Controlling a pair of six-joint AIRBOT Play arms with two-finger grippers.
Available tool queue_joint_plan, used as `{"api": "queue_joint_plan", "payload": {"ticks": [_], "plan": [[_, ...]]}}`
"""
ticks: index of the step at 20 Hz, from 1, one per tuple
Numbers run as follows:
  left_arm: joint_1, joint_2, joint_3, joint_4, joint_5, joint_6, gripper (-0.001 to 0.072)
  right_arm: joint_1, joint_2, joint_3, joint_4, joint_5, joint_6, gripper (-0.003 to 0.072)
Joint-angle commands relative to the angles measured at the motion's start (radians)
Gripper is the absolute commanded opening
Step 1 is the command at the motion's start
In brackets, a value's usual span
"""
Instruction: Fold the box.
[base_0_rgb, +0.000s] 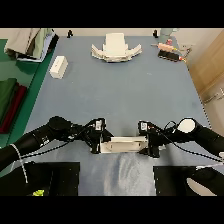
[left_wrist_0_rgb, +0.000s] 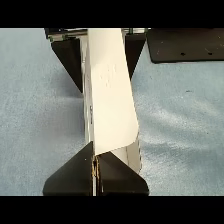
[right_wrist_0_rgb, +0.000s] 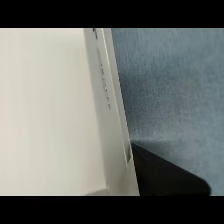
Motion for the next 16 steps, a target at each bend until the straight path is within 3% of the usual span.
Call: {"api": "queue_joint_plan", "payload": {"ticks": [1, 12, 16], "plan": [[0.0, 0.0, 0.0, 0.0, 0.001, 0.0, 0.0013, -0.011, -0.009, -0.017, 0.018, 0.0, -0.045, 0.0704], [0.0, 0.0, 0.0, 0.0, 0.0, 0.0, 0.0013, -0.01, -0.02, -0.049, 0.049, -0.048, -0.17, 0.0635], [0.0, 0.0, 0.0, 0.0, 0.0, 0.0, 0.0013, 0.01, -0.033, -0.049, 0.047, -0.049, -0.175, 0.0503]]}}
